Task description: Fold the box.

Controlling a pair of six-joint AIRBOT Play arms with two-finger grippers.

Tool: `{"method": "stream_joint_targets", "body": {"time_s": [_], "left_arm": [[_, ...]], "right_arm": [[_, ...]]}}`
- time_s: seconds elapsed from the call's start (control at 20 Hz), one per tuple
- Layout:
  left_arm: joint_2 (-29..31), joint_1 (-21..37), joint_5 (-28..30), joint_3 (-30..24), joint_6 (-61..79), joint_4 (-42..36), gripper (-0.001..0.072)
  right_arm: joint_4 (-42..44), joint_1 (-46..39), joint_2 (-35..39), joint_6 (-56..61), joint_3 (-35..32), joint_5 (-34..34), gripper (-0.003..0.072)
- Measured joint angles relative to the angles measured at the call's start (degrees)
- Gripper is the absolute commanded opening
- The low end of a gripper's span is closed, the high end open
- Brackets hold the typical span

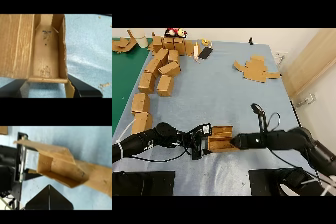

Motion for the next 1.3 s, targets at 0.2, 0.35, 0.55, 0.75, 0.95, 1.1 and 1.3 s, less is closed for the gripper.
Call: {"method": "stream_joint_targets", "body": {"time_s": [0.2, 0.35, 0.55, 0.75, 0.95, 1.1, 1.3], "left_arm": [[0.00, 0.00, 0.00, 0.00, 0.00, 0.00, 0.0523], [0.00, 0.00, 0.00, 0.00, 0.00, 0.00, 0.0524], [0.00, -0.02, 0.00, 0.00, 0.00, 0.00, 0.0524], [0.00, 0.00, 0.00, 0.00, 0.00, 0.00, 0.0523], [0.00, 0.00, 0.00, 0.00, 0.00, 0.00, 0.0524], [0.00, -0.02, -0.04, 0.00, 0.00, 0.02, 0.0523], [0.00, -0.02, -0.04, 0.00, 0.00, 0.02, 0.0523]], "right_arm": [[0.50, -1.11, -13.20, -6.10, 7.34, 1.86, 0.0003], [0.61, -1.90, -22.86, -9.99, 10.54, 3.17, 0.0002], [0.59, -2.25, -30.88, -13.38, 11.96, 3.98, 0.0002], [0.44, -2.36, -33.46, -14.99, 12.33, 4.17, 0.0002], [-0.31, -2.40, -33.90, -16.04, 12.48, 4.17, 0.0003], [-3.67, -3.26, -30.91, -16.46, 12.70, 3.69, 0.0002], [-11.45, -4.52, -20.26, -16.44, 12.87, -0.11, 0.0003]]}}
